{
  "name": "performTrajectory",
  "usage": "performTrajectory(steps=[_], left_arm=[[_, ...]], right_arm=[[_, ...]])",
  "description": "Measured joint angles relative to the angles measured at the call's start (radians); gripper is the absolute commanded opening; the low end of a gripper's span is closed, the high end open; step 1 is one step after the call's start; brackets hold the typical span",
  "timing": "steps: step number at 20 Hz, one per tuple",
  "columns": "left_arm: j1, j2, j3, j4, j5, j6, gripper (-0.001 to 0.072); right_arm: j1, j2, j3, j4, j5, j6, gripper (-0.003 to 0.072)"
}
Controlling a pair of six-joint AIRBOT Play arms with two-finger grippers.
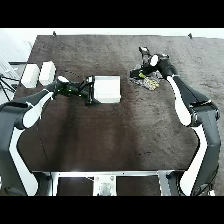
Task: Fold the box and place the chain.
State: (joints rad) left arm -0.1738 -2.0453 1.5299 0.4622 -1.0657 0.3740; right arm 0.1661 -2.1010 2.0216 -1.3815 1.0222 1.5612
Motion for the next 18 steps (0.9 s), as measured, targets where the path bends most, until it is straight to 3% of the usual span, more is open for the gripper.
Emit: performTrajectory(steps=[8, 18], left_arm=[[0.000, 0.000, 0.000, 0.000, 0.000, 0.000, 0.0628], [0.000, 0.000, 0.000, 0.000, 0.000, 0.000, 0.0628]], right_arm=[[0.001, 0.119, 0.000, 0.016, 0.012, -0.021, 0.0015], [0.063, 0.458, 0.000, 0.013, 0.046, -0.094, 0.0014]])
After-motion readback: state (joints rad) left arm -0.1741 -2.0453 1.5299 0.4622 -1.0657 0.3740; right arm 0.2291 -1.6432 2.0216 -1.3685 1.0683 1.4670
